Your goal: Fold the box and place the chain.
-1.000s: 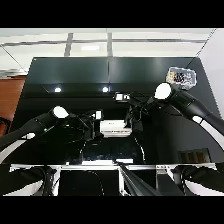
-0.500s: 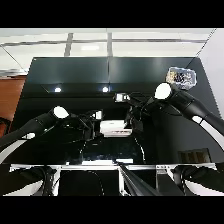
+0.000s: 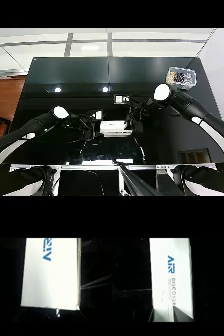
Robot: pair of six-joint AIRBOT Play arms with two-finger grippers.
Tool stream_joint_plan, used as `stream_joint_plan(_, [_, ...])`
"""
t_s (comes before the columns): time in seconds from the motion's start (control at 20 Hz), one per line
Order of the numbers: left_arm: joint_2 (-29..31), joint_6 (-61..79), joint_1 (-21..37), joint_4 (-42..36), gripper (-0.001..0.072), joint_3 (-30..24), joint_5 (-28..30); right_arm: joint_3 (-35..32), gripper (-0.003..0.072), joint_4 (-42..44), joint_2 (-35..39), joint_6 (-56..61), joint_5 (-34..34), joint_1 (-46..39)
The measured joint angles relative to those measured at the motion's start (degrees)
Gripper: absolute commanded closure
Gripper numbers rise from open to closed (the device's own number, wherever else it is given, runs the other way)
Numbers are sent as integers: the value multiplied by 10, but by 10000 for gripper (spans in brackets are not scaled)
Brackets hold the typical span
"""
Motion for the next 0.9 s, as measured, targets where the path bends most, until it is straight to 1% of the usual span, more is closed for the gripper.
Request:
stream_joint_plan(0.2, [0, 1, 0, 0, 312, 0, 0, -3, 438, -4, 0, 1, 0, 6])
stream_joint_plan(0.25, [0, 1, 0, 0, 312, 0, 0, -3, 396, -5, 0, 1, 0, 6])
stream_joint_plan(0.65, [0, 0, 0, 0, 312, 0, 0, -4, 400, -3, 0, 1, -3, 7])
stream_joint_plan(0.9, [0, 0, 0, 0, 312, 0, 0, -23, 401, 1, -1, 1, -21, 7])
